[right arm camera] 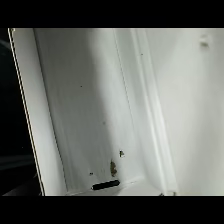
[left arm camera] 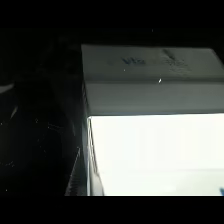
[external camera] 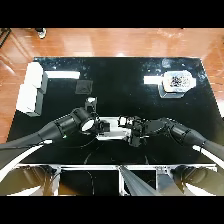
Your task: Fold the box and place the chain.
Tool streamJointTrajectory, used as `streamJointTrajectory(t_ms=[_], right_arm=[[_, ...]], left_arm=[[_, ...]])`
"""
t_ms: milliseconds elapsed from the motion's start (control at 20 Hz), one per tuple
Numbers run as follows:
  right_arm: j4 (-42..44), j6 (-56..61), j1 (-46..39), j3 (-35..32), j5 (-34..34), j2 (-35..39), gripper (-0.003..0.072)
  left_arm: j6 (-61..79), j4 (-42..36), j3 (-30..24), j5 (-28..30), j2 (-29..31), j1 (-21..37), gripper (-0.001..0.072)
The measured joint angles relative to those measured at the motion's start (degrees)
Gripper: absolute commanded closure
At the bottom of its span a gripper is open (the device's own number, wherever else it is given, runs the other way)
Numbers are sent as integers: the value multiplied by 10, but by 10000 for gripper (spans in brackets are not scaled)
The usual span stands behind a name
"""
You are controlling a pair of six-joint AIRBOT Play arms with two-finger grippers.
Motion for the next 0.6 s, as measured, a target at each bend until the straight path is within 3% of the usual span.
streamJointTrajectory(t_ms=[600], right_arm=[[0,0,0,0,0,0,349]], left_arm=[[-6,4,13,-12,-21,0,357]])
